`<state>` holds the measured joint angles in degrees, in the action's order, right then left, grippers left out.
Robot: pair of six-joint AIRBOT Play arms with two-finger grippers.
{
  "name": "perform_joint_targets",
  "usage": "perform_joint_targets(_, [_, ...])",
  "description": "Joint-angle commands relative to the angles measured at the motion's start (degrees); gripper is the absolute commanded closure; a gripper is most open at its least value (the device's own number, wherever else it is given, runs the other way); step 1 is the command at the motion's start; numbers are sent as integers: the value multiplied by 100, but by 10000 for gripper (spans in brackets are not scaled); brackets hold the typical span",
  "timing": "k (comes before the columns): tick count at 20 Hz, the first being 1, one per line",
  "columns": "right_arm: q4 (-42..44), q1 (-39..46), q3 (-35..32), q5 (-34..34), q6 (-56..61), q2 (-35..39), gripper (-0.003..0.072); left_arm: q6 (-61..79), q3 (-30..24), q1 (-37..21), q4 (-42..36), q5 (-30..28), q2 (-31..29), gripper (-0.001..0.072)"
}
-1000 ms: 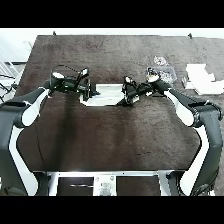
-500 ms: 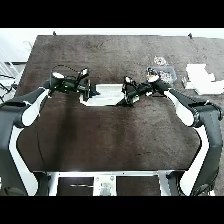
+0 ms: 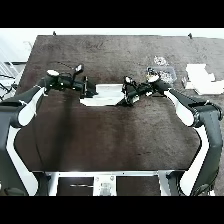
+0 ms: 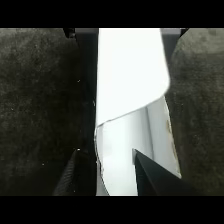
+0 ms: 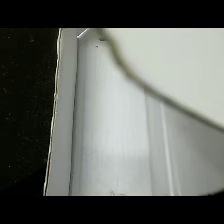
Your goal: Fold the box and place the chain.
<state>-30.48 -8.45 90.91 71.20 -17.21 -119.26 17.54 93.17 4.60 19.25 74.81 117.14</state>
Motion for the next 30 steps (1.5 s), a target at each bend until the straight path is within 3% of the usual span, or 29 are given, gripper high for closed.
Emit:
perform_joint_targets(1, [2,-4,0,2,0,-4,108,-109,101,-319,-122,599,-94,288])
perform_joint_targets(4, [2,-4,0,0,0,-4,108,-116,111,-463,-387,940,-149,292])
perform_joint_targets(6, [2,-4,0,0,2,-4,108,-52,136,-466,-387,1386,-149,690])
perform_joint_targets(9, [0,-4,0,2,0,-4,108,-396,157,-452,-560,1620,-232,695])
perform_joint_targets(12, [2,-4,0,2,0,-4,108,-1014,146,-363,-422,1250,-748,696])
perform_joint_targets(14, [2,-4,-2,2,0,-4,108,-1067,-92,-181,-201,772,-1287,697])
perform_joint_targets(19, [2,-4,0,2,0,-4,108,-931,-1528,459,164,-944,-2660,696])
perform_joint_targets(21, [0,-4,-2,2,0,-4,108,-859,-1867,595,245,-1215,-2754,696])
perform_joint_targets(25, [2,-4,-2,0,0,-4,108,-839,-2524,883,306,-2465,-2734,694])
perform_joint_targets(30, [2,-4,-2,0,2,-4,108,-756,-2579,918,225,-2634,-2365,695])
